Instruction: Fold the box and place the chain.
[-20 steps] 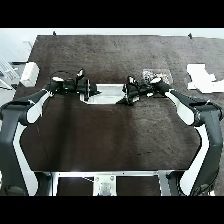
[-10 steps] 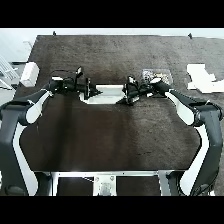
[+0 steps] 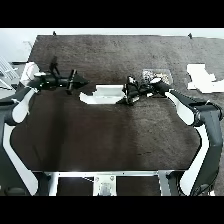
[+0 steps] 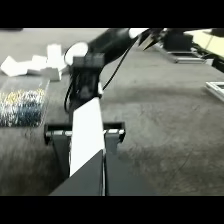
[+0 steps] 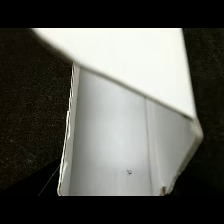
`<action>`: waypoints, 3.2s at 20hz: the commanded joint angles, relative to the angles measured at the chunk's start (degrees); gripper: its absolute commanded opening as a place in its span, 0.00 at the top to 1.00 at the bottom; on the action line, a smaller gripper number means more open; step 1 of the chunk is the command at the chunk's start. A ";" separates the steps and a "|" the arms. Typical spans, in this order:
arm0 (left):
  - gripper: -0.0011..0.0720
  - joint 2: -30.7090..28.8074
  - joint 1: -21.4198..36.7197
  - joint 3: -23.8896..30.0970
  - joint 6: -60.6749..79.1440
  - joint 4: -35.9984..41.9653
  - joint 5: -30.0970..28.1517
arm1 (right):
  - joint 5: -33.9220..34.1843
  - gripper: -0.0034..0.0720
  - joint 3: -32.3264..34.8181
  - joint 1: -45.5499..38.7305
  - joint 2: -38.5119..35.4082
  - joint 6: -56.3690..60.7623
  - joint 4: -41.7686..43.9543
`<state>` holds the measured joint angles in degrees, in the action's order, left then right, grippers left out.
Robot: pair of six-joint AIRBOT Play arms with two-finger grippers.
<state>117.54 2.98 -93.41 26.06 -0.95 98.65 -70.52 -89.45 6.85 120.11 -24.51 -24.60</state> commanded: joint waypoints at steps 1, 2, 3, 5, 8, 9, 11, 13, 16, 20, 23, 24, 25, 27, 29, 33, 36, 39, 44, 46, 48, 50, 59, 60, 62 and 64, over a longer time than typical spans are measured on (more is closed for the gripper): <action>0.97 -6.12 0.66 0.02 0.31 -4.04 2.60 | -0.04 0.27 0.02 -0.04 0.02 0.02 0.00; 0.97 -8.26 -0.17 0.02 -0.31 -6.99 0.02 | -0.02 0.27 0.02 -0.04 0.02 0.02 0.00; 0.97 -10.73 -1.40 0.76 -0.72 -10.43 -3.54 | -0.02 0.27 0.02 -0.04 0.02 0.02 0.00; 0.97 -15.87 -4.59 5.14 -0.17 -16.28 -10.45 | -0.02 0.27 0.02 -0.04 0.02 0.02 0.00; 0.97 -21.16 -11.52 13.70 1.40 -27.15 -21.22 | -0.02 0.27 0.02 -0.04 0.02 0.02 0.00; 0.97 -21.33 -13.03 15.67 1.29 -27.82 -24.06 | -0.02 0.27 0.02 -0.04 0.02 0.02 0.00; 0.97 -21.33 -14.95 19.12 -0.26 -26.93 -29.49 | -0.02 0.27 0.02 -0.02 0.02 0.02 0.00; 0.97 -20.92 -15.87 19.87 -1.97 -26.80 -34.10 | -0.02 0.27 0.02 -0.04 0.02 0.02 0.00; 0.96 -19.39 -15.87 19.80 1.51 -19.41 -40.72 | -0.04 0.27 0.02 -0.04 0.02 0.02 0.00; 0.96 -14.36 -15.85 14.69 2.36 -16.63 -45.27 | -0.02 0.27 0.02 -0.04 0.02 0.00 0.00; 0.96 -10.84 -15.85 9.18 0.92 -16.79 -47.01 | -0.02 0.27 0.02 -0.02 0.02 0.02 0.00; 0.96 -10.14 -15.85 7.80 0.74 -16.79 -47.39 | -0.02 0.27 0.02 -0.02 0.02 0.00 0.00; 0.96 -9.84 -15.85 6.69 0.48 -16.90 -47.41 | -0.02 0.27 0.02 -0.04 0.02 0.02 0.00; 0.96 -9.33 -15.85 5.51 0.35 -17.33 -48.54 | -0.02 0.27 0.02 -0.04 0.02 0.00 0.00; 0.96 -8.85 -15.85 5.51 0.33 -17.73 -50.10 | -0.02 0.27 0.02 -0.04 0.02 0.02 0.00; 0.96 -7.32 -15.87 5.22 -0.66 -18.14 -50.21 | -0.02 0.27 0.02 -0.04 0.02 0.02 0.00; 0.96 -7.23 -15.87 5.22 -2.67 -18.67 -49.90 | -0.02 0.27 0.02 -0.04 0.02 0.02 0.00; 0.96 -6.49 -16.17 5.25 -5.11 -21.44 -49.57 | -0.04 0.27 0.02 -0.04 0.02 0.02 0.00; 0.96 -5.68 -17.00 5.40 -7.17 -25.94 -49.81 | -0.02 0.27 0.02 -0.02 0.02 0.02 0.00; 0.96 -5.68 -17.00 5.40 -7.17 -25.92 -49.81 | -0.02 0.27 0.02 -0.04 0.02 0.02 0.00; 0.96 -5.68 -17.00 5.40 -7.13 -25.88 -49.79 | -0.02 0.27 0.02 -0.04 0.02 0.02 0.00; 0.96 -5.68 -16.98 5.16 -7.13 -25.83 -49.75 | -0.02 0.27 0.02 -0.04 0.02 0.02 0.00; 0.96 -14.88 -12.33 2.89 -7.21 -26.25 -32.63 | -0.02 0.27 0.02 -0.02 0.02 0.02 0.02; 0.89 -16.02 -11.45 2.89 -7.23 -26.40 -28.85 | -0.02 0.27 0.02 -0.02 0.02 0.00 0.02; 0.29 -16.83 -9.88 2.89 -10.03 -27.21 -24.06 | -0.02 0.27 0.02 -0.02 0.02 0.02 0.00; 0.29 -16.72 -9.49 2.91 -13.86 -33.22 -22.71 | -0.02 0.27 0.02 -0.04 0.02 0.02 0.00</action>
<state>101.95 -7.75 -90.43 16.43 -29.08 69.97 -70.46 -89.45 6.85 120.11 -24.56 -24.58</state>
